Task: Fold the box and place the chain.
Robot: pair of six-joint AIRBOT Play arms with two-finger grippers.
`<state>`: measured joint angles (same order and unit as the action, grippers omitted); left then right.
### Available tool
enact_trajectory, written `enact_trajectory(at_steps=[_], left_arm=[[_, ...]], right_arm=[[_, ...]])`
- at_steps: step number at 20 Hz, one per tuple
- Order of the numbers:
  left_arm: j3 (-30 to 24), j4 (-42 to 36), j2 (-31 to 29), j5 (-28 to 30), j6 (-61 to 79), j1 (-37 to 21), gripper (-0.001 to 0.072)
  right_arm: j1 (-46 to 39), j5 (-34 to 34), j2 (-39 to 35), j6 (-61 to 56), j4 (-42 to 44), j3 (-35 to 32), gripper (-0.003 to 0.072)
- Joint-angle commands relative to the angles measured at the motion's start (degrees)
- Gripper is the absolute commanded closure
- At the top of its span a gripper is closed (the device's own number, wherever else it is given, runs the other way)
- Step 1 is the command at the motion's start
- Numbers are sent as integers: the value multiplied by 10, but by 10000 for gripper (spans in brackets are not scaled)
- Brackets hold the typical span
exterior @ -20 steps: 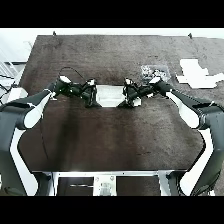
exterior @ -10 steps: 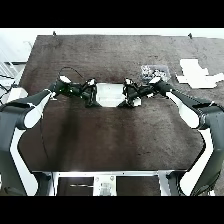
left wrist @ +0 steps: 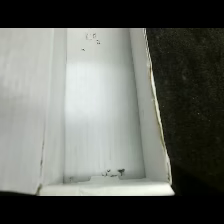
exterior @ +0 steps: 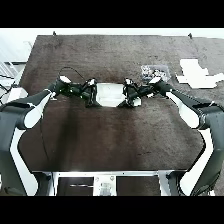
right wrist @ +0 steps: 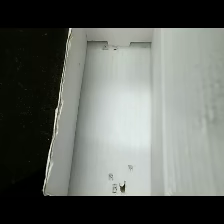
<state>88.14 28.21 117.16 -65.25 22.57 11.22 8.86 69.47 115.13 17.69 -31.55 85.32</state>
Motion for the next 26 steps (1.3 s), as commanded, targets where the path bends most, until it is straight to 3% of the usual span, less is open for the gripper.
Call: enact_trajectory(at_steps=[1, 9, 11, 19, 24, 25, 26], left_arm=[[1, 0, 0, 3, 0, 0, 348], [1, 0, 0, 3, 0, 0, 347], [1, 0, 0, 2, 0, 0, 347], [1, 0, 0, 2, 0, 0, 347], [1, 0, 0, 2, 0, 0, 347], [1, 0, 0, 2, 0, 0, 347], [1, 0, 0, 2, 0, 0, 347]], right_arm=[[1, 0, 0, 0, 0, 0, 99], [1, 0, 0, 2, 0, 0, 96], [-4, 3, -1, -2, -1, 0, -34], [-65, 43, -44, -57, -52, 0, -34], [-105, 119, -105, -83, -33, 0, -18], [-105, 139, -112, -83, -14, 0, 149], [-102, 161, -114, -83, 12, 0, 509]])
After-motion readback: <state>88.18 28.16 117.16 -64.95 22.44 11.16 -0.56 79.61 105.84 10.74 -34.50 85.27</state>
